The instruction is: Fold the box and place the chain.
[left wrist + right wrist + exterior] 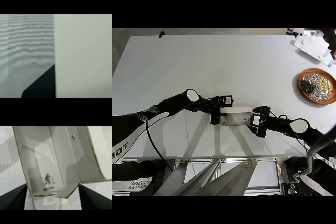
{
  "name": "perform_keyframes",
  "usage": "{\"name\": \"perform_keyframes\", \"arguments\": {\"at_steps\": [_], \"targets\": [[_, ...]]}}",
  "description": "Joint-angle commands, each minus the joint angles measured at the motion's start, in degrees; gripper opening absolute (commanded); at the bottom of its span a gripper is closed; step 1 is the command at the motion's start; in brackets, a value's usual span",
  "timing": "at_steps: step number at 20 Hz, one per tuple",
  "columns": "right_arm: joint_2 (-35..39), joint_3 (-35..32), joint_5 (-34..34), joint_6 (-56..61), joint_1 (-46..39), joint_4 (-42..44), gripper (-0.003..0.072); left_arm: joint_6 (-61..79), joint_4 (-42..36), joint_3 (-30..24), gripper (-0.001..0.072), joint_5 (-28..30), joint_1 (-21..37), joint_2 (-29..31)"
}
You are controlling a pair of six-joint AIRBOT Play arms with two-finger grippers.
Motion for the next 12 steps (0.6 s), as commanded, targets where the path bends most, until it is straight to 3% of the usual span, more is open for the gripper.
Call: {"name": "perform_keyframes", "arguments": {"at_steps": [1,4,12], "targets": [[-0.7,0.39,4.44,-2.78,-3.06,1.27,0.0666,0.02,0.0,0.0,0.0013,0.0,0.0,0.04],[-1.44,1.33,6.95,-4.22,-6.8,1.09,0.0662,0.0,0.0,0.02,0.0013,0.02,0.02,0.04],[-10.14,6.49,11.5,-6.91,-7.13,1.77,0.0654,0.0,-0.02,0.0,0.0013,0.02,0.0,0.04]]}}
